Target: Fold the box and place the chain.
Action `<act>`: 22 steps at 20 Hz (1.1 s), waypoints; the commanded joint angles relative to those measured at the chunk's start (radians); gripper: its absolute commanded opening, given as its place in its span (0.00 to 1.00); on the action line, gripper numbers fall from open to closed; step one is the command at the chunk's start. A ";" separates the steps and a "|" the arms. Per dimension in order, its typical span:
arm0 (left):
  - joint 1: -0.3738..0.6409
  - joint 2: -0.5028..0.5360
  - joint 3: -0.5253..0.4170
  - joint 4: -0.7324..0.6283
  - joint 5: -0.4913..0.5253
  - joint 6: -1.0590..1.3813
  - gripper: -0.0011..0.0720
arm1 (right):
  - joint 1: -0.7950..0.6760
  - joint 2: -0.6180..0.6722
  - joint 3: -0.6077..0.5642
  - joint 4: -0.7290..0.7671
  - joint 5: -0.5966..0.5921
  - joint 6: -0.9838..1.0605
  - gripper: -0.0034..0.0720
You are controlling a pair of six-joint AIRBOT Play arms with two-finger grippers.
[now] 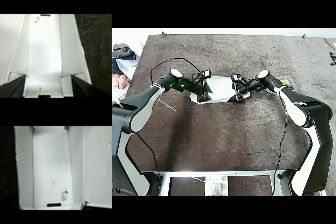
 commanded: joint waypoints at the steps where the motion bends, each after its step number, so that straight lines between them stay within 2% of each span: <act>1: 0.000 -0.001 0.001 -0.007 0.012 -0.001 0.93 | 0.000 -0.001 0.000 0.002 -0.001 0.000 0.62; 3: 0.000 -0.001 0.001 -0.007 0.014 -0.001 0.91 | 0.000 -0.001 0.000 0.002 -0.001 0.000 0.62; 4: 0.003 -0.001 0.001 0.000 0.010 -0.004 0.68 | 0.000 -0.001 0.000 0.002 -0.001 0.000 0.62; 5: 0.010 -0.001 0.001 0.003 -0.002 -0.012 0.55 | 0.000 -0.001 0.000 0.002 -0.001 0.000 0.62; 6: 0.020 -0.001 0.001 0.003 -0.021 -0.023 0.55 | 0.000 -0.001 0.000 0.002 -0.001 0.000 0.62; 7: 0.034 -0.001 0.001 0.003 -0.049 -0.027 0.49 | 0.000 -0.001 0.000 0.002 -0.001 0.000 0.62; 8: 0.051 -0.001 0.001 0.003 -0.080 -0.027 0.23 | 0.000 -0.001 0.000 0.002 -0.001 0.000 0.62; 9: 0.067 -0.001 0.001 0.008 -0.100 -0.026 0.14 | 0.000 -0.001 0.000 0.002 -0.001 0.000 0.62; 10: 0.083 0.000 0.001 0.008 -0.118 -0.037 0.12 | 0.000 -0.001 0.000 0.002 -0.001 0.000 0.62; 11: 0.095 0.004 0.001 0.008 -0.140 -0.048 0.03 | 0.000 -0.001 0.000 0.002 -0.001 0.000 0.62; 16: 0.108 0.105 0.016 0.035 -0.111 -0.144 0.03 | 0.000 -0.001 0.000 0.002 -0.001 0.000 0.62; 19: 0.123 0.197 0.016 0.126 -0.085 -0.328 0.03 | 0.000 -0.001 0.000 0.002 -0.001 0.000 0.62; 22: 0.179 0.252 0.012 0.126 -0.053 -0.570 0.02 | 0.000 -0.001 0.000 0.002 -0.001 0.000 0.62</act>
